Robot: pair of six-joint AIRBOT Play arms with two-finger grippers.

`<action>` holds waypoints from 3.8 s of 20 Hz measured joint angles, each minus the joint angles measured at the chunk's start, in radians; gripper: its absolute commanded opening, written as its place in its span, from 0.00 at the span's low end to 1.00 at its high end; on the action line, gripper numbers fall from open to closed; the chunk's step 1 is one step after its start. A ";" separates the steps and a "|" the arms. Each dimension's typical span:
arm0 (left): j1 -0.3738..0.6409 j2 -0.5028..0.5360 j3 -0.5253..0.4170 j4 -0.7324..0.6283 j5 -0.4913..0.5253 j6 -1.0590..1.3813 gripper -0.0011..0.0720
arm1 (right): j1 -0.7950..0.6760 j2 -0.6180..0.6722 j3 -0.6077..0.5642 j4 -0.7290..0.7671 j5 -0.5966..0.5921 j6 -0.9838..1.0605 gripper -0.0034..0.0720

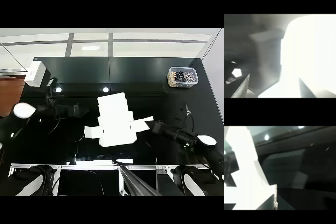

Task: Fold the box and place the chain.

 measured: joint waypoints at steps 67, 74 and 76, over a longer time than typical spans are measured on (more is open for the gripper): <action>-0.307 -0.370 0.188 0.020 -0.045 1.192 0.05 | 0.541 -0.163 0.288 -0.978 -0.042 -0.236 0.96; -0.307 -0.370 0.188 0.022 -0.051 1.192 0.05 | 0.612 -0.206 0.321 -0.933 -0.199 -0.244 0.96; -0.307 -0.371 0.188 0.023 -0.052 1.192 0.05 | 0.591 -0.208 0.350 -0.943 -0.188 -0.245 0.96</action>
